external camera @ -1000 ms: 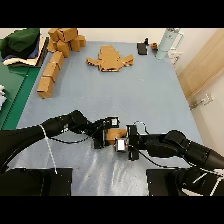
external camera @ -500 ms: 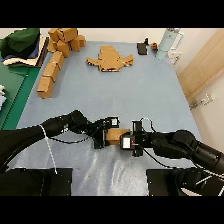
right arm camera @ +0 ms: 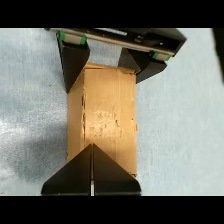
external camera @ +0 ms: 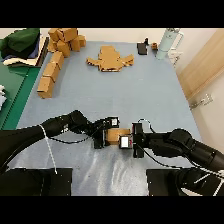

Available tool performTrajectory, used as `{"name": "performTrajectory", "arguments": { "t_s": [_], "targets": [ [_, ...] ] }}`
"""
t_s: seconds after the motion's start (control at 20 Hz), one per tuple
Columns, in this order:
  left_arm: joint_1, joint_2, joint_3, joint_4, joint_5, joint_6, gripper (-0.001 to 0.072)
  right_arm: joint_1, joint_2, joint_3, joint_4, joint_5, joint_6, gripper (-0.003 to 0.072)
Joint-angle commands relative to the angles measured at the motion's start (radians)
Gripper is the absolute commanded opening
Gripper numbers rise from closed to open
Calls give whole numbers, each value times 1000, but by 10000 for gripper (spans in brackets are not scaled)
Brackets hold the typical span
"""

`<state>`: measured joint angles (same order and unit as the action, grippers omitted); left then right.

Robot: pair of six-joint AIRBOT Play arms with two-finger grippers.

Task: Fold the box.

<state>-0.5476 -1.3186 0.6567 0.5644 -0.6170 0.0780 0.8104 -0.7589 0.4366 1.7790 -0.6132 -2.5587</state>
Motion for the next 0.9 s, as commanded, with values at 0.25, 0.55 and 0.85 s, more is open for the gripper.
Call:
{"name": "performTrajectory", "arguments": {
  "t_s": [0.25, 0.55, 0.85],
  "targets": [
    [0, 1, 1, 0, 0, 0, 450, 0, 71, 1, -4, -6, 5, 20],
    [0, 1, 1, 0, 0, 0, 451, -42, 112, 3, -353, -55, 673, 16],
    [0, 1, 1, 0, 0, 0, 450, -211, 85, 121, -406, -306, 1324, 7]
  ]
}}
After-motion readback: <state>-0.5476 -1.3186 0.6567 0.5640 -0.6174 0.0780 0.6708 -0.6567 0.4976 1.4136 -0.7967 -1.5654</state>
